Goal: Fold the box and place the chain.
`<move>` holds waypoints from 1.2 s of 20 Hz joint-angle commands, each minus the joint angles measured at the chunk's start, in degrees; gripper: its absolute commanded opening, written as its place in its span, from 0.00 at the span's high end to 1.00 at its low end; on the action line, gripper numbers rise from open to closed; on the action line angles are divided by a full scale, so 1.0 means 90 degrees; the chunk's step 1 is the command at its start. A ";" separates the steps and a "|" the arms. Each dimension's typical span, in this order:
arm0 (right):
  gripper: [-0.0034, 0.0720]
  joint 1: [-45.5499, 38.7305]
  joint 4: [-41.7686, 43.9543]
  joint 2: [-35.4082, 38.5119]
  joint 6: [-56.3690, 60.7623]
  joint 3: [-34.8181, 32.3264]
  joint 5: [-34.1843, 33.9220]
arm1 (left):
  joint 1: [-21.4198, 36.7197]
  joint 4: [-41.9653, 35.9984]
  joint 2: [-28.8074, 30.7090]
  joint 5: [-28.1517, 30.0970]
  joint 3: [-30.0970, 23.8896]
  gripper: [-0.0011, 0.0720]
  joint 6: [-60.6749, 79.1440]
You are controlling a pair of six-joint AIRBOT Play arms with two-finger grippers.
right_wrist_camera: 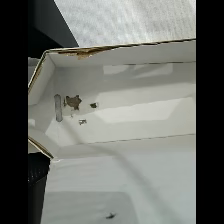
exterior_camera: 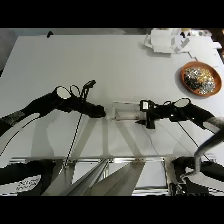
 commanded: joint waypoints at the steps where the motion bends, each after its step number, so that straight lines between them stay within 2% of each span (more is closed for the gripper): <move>1: 0.56 -0.0002 0.0000 0.0005 0.0002 0.0000 0.0002 | -0.0279 -0.0277 0.0056 0.0172 0.0010 0.70 0.0024; 14: 0.56 -0.0002 0.0000 0.0005 0.0002 0.0000 0.0000 | -0.0347 -0.0245 0.0338 0.0199 0.0053 0.70 -0.0007; 24: 0.56 -0.0002 0.0000 0.0005 0.0002 0.0000 0.0000 | -0.0345 0.0211 0.0590 0.0051 0.0066 0.69 -0.0340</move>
